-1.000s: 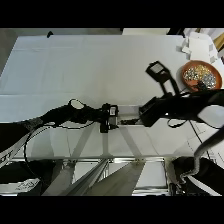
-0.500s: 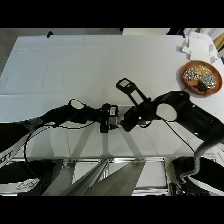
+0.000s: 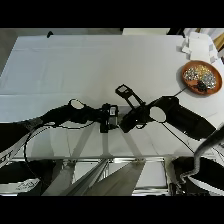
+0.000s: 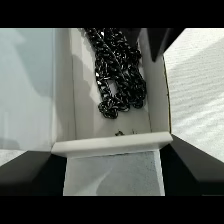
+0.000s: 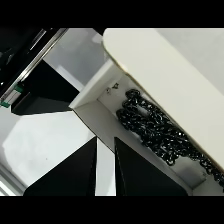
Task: Fold the box and place the chain.
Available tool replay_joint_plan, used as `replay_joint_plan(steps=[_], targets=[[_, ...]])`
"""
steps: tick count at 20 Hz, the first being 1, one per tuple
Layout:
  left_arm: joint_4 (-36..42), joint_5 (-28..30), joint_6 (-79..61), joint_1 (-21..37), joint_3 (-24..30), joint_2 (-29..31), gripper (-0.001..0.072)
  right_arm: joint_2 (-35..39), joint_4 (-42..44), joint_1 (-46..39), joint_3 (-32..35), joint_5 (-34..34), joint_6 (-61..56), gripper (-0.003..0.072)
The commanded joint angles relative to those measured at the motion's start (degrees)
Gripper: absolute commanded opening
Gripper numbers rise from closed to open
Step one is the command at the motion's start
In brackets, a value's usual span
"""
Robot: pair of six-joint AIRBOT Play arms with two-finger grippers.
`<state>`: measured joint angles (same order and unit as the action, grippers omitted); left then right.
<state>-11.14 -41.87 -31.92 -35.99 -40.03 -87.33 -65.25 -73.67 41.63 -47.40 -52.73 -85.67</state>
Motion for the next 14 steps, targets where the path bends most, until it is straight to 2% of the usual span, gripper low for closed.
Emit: replay_joint_plan(steps=[1, 5, 6, 7, 10, 14], targets=[[0.0, 0.0, 0.0, 0.0, 0.0, 0.0, 0.0073, 3.1, 1.0, -3.1, -0.9, -3.3, 0.7, 0.0130], [0.0, -0.1, 0.0, 0.0, 0.0, 0.0, 0.0073, 15.1, 0.1, -15.2, -1.3, -9.6, 2.1, 0.0133], [0.0, -0.1, 0.0, 0.0, 0.0, 0.0, 0.0073, 16.8, 0.1, -19.5, -1.3, -11.9, 2.2, 0.0151], [0.0, -0.1, 0.0, 0.0, 0.0, 0.0, 0.0073, 17.3, 0.1, -24.6, -1.3, -14.6, 2.2, 0.0202], [0.0, -0.1, 0.0, 0.0, -0.1, 0.0, 0.0073, 13.4, -1.6, -37.8, -1.3, -16.6, 3.7, 0.0205], [0.0, -0.1, 0.0, 0.0, 0.0, 0.0, 0.0073, 1.6, -5.5, -43.9, -1.3, -11.0, 3.7, 0.0204]])
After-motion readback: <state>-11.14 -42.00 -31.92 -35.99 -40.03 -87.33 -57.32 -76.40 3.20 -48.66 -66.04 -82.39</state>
